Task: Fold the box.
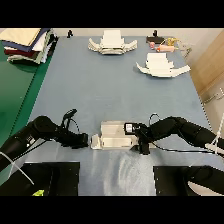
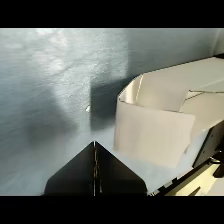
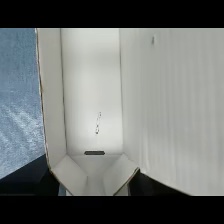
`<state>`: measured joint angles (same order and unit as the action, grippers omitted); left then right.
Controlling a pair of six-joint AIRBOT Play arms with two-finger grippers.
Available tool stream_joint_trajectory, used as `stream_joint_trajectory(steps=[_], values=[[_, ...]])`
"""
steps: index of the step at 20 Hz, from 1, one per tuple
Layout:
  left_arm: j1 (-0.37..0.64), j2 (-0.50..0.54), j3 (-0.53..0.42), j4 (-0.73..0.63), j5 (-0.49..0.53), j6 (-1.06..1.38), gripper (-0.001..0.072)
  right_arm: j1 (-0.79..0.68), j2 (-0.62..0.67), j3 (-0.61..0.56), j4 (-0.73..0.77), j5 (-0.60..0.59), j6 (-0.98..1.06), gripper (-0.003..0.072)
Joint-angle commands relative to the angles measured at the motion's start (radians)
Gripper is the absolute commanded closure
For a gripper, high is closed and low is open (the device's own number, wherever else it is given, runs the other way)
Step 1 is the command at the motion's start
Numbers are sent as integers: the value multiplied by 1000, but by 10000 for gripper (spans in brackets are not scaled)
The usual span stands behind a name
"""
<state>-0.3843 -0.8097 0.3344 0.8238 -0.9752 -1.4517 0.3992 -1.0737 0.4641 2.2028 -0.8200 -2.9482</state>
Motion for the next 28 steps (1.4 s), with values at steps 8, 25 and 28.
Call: stream_joint_trajectory(steps=[8,25,28], values=[[-119,-76,127,-98,70,49,693,0,1,0,0,0,0,241],[-121,-76,132,-120,54,54,365,0,1,0,0,0,0,241],[-121,-76,132,-122,59,76,365,0,1,0,0,0,0,241]])
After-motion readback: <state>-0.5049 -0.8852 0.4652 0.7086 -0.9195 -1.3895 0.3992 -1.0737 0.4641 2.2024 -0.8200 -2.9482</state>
